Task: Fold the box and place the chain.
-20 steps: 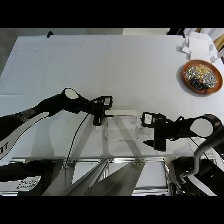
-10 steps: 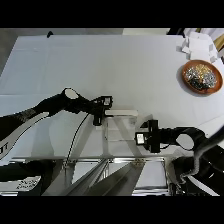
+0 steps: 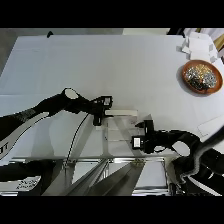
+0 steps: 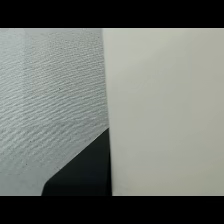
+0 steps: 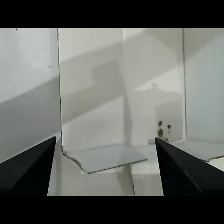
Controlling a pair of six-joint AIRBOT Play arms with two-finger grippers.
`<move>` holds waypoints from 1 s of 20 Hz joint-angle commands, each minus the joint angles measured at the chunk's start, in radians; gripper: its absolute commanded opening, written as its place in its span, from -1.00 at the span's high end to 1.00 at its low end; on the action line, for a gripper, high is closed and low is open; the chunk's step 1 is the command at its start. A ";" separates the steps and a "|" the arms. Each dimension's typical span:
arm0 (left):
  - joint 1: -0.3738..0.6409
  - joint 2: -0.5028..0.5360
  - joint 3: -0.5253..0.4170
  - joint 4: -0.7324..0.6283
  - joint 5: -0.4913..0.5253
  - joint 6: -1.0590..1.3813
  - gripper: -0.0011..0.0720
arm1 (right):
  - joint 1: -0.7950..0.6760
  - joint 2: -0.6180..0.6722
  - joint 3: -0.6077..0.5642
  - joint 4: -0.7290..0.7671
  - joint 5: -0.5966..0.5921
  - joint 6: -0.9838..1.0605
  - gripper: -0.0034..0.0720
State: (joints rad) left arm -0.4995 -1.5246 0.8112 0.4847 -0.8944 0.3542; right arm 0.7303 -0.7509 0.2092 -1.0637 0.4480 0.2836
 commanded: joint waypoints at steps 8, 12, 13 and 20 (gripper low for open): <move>-0.001 0.001 0.001 0.000 0.000 0.000 0.94 | -0.074 0.000 0.037 0.017 -0.066 0.006 -0.94; -0.001 0.001 0.001 0.000 0.000 0.000 0.94 | -0.146 0.000 0.071 0.016 -0.004 0.003 -0.94; -0.001 0.001 0.001 0.000 0.000 0.000 0.94 | -0.169 0.000 0.071 0.016 0.017 0.002 -0.94; -0.001 0.001 0.001 0.000 0.000 0.000 0.94 | -0.279 -0.044 0.074 0.208 0.103 -0.152 -0.94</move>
